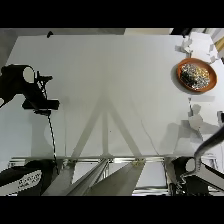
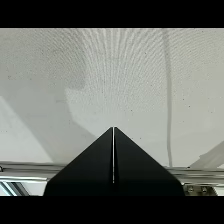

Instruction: Fold the box and place the chain.

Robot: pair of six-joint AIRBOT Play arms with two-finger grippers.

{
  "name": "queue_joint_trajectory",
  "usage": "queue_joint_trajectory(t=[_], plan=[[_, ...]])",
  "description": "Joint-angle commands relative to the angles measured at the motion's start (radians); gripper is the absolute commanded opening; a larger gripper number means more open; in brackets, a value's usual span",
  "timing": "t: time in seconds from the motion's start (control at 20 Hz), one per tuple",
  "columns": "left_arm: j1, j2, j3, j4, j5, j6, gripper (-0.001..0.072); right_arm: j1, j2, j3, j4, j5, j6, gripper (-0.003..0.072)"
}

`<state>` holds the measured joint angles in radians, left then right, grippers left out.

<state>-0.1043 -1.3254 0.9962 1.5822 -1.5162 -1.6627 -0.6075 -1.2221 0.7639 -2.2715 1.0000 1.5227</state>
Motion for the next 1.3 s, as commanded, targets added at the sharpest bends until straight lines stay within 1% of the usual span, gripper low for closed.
queue_joint_trajectory(t=[0.0, 0.05, 0.1, 0.15, 0.25, 0.4, 0.45, 0.5, 0.65, 0.7, 0.75, 0.9, 1.05, 1.15, 1.25], plan=[[0.001, 0.001, 0.0, 0.0, 0.0, 0.0, 0.0013, -0.044, -0.084, 0.001, -0.029, -0.043, 0.053, 0.04], [0.001, 0.001, 0.0, 0.0, 0.0, 0.0, 0.0013, -0.054, -0.095, 0.001, -0.028, -0.055, 0.053, 0.0288], [0.001, 0.001, 0.0, 0.0, 0.0, 0.0, 0.0013, -0.057, -0.095, 0.001, -0.028, -0.067, 0.051, 0.0123], [0.001, 0.001, 0.0, 0.0, 0.0, 0.0, 0.0013, -0.057, -0.092, 0.002, -0.028, -0.071, 0.051, 0.0006], [0.001, 0.001, 0.0, 0.0, 0.0, 0.0, 0.0013, -0.031, -0.071, 0.003, -0.004, -0.062, 0.051, 0.0005], [0.001, 0.001, 0.0, 0.0, 0.0, 0.0, 0.0013, 0.043, 0.024, 0.003, 0.089, -0.049, 0.04, 0.0005], [0.001, 0.001, 0.0, 0.0, 0.0, 0.0, 0.0013, 0.073, 0.074, 0.003, 0.167, -0.042, 0.024, 0.0005], [0.001, 0.001, 0.0, 0.0, 0.0, 0.0, 0.0013, 0.101, 0.125, 0.003, 0.284, -0.028, -0.019, 0.0005], [0.001, 0.001, 0.0, 0.0, 0.0, 0.0, 0.0013, 0.197, 0.299, -0.014, 0.7, 0.045, -0.167, 0.0004], [0.001, 0.001, 0.0, 0.0, 0.0, 0.0, 0.0013, 0.239, 0.36, -0.037, 0.787, 0.063, -0.174, 0.0004], [0.001, 0.001, 0.0, 0.0, 0.0, 0.0, 0.0013, 0.283, 0.417, -0.064, 0.838, 0.074, -0.173, 0.0004], [0.001, 0.001, 0.0, 0.0, 0.0, 0.0, 0.0013, 0.423, 0.582, -0.174, 0.917, 0.092, -0.132, 0.0005], [0.001, 0.001, 0.0, 0.0, 0.0, 0.0, 0.0013, 0.547, 0.712, -0.272, 0.983, 0.085, -0.084, 0.0005], [0.001, 0.001, 0.0, 0.0, 0.0, 0.0, 0.0013, 0.621, 0.76, -0.315, 0.985, 0.097, -0.033, 0.0005], [0.001, 0.001, 0.0, 0.0, 0.001, 0.0, 0.0013, 0.674, 0.763, -0.328, 0.991, 0.119, -0.025, 0.0006]])
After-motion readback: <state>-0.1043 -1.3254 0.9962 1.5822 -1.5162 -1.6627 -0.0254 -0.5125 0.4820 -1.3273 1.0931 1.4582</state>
